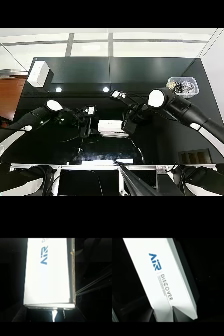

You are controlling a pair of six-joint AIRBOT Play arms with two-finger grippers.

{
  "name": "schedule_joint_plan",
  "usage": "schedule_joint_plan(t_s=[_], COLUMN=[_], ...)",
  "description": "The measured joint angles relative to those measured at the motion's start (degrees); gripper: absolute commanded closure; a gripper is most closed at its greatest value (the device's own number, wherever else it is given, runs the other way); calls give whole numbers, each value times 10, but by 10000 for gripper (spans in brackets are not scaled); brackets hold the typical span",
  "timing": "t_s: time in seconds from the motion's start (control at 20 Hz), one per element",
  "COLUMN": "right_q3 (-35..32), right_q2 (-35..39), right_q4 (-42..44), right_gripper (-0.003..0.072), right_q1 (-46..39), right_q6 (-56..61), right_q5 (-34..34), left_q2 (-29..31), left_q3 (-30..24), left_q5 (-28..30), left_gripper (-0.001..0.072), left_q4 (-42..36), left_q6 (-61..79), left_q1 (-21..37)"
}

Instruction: Fold the box and place the chain.

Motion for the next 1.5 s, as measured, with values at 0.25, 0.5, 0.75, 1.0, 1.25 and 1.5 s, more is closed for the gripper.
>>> schedule_joint_plan(t_s=[0.25,0.5,0.75,1.0,1.25,1.5], right_q3=[0,0,0,0,1,9], right_q2=[0,0,0,-1,-1,2], right_q4=[-7,-12,-10,-12,-12,-9], right_gripper=[262,210,210,210,210,210], right_q1=[5,6,7,18,22,23], right_q6=[9,16,20,26,33,42], right_q5=[-5,-11,-2,-4,2,13], left_q2=[0,0,0,0,0,0], left_q3=[0,0,0,0,0,0], left_q5=[0,0,0,-1,-2,-2], left_gripper=[379,379,379,379,379,379], left_q4=[0,0,0,1,1,0], left_q6=[0,0,2,2,1,-2], left_q1=[0,0,0,0,0,0])
